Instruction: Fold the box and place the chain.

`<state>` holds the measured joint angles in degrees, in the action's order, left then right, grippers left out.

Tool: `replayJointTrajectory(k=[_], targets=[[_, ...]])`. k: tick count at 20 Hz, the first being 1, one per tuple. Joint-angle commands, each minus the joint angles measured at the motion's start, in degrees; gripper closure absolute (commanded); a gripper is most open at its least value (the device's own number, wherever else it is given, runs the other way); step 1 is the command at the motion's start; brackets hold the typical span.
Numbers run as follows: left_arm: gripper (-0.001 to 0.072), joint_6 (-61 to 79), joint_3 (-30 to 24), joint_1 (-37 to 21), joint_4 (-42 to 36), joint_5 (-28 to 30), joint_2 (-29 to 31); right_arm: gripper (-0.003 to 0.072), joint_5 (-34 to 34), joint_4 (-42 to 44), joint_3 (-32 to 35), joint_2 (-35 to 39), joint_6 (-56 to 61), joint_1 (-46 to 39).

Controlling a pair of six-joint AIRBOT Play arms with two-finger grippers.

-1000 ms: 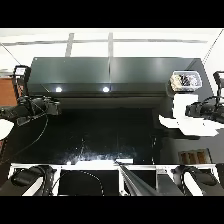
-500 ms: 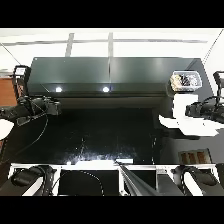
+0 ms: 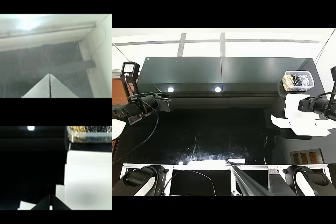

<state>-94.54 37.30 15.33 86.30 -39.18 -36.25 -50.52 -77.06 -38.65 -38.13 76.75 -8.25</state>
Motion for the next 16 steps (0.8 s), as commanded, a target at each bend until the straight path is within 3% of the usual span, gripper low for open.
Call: replayJointTrajectory(k=[1, 2, 3, 4, 5, 7, 10, 12, 14, 16], targets=[[0.0679, 0.0, 0.0, 0.0, 0.0, 3.7, -0.4, -0.0033, 3.7, 3.0, 0.0, -0.7, 0.8, 0.0], [0.0674, 0.0, 0.0, 0.0, 0.0, 3.8, -0.9, -0.0028, 3.8, 2.6, 0.0, -1.3, 1.3, 0.0], [0.0496, 0.0, 0.0, 0.0, 0.0, 3.8, -1.6, -0.0028, 3.8, -0.1, 0.0, -2.3, 3.2, 0.0], [0.009, 0.0, 0.0, 0.1, -0.3, 3.8, -2.4, -0.0028, 3.9, -5.4, 0.0, -3.6, 8.9, -0.4], [0.0001, -0.4, 0.0, 0.1, -0.5, 3.5, -3.1, -0.0027, 4.2, -11.5, 0.0, -5.1, 15.3, -1.6], [0.0002, -0.4, 0.0, 0.1, -1.5, 2.6, -4.0, -0.0027, 5.8, -21.0, -0.2, -8.5, 22.8, -8.5], [0.0002, -0.4, 0.0, 0.1, -2.3, 2.7, -4.2, -0.0026, 8.2, -20.5, -2.9, -13.6, 23.4, -25.6], [0.0003, -0.4, 0.0, 0.1, -2.9, 2.8, -4.2, -0.0025, 9.0, -15.8, -5.7, -17.7, 23.0, -37.8], [0.0003, -0.4, 0.0, 0.1, -3.7, 2.8, -4.2, -0.0024, 5.0, -8.9, -9.6, -23.2, 20.3, -47.3], [0.0003, -0.4, 0.0, 0.1, -4.4, 2.8, -4.2, -0.0024, 0.1, 4.7, -13.0, -29.0, 8.9, -52.9]])
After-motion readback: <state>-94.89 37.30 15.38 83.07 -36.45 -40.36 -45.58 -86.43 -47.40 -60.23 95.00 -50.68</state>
